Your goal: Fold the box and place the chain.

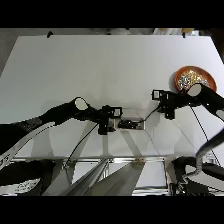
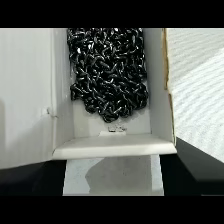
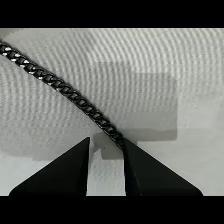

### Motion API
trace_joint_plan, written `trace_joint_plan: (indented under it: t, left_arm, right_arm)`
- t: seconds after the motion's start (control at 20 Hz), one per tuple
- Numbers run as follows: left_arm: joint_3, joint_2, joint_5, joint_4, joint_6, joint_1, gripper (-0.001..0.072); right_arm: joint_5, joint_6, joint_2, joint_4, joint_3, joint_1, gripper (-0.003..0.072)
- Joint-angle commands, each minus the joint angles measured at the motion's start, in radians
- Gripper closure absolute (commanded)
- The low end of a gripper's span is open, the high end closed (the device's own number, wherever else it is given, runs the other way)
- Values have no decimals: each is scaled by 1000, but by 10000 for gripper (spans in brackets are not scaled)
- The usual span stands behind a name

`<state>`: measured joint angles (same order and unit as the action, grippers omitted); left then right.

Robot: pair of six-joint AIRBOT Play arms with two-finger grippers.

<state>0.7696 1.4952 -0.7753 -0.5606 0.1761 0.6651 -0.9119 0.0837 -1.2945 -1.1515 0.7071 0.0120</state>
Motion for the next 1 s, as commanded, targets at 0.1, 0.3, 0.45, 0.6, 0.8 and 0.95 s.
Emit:
trace_joint_plan:
  t: [0.1, 0.3, 0.45, 0.6, 0.8, 0.95]
  left_arm:
    - [0, -1, 0, 0, 0, -1, 438]
    - [0, -1, 0, 0, 0, -1, 438]
    - [0, -1, 0, 0, 0, -1, 438]
    - [0, -1, 0, 0, 0, -1, 438]
    - [0, -1, 0, 0, 0, -1, 438]
    - [0, -1, 0, 0, 0, -1, 438]
  right_arm:
    - [66, 30, -1, 1, -39, 0, 585]
    - [32, 29, 16, 0, -39, 0, 670]
    - [29, 29, 74, 1, -39, 0, 670]
    - [-16, 30, 117, 7, -39, 0, 671]
    - [-110, 30, 175, 8, -39, 0, 670]
    - [-93, 18, 208, 8, -39, -12, 666]
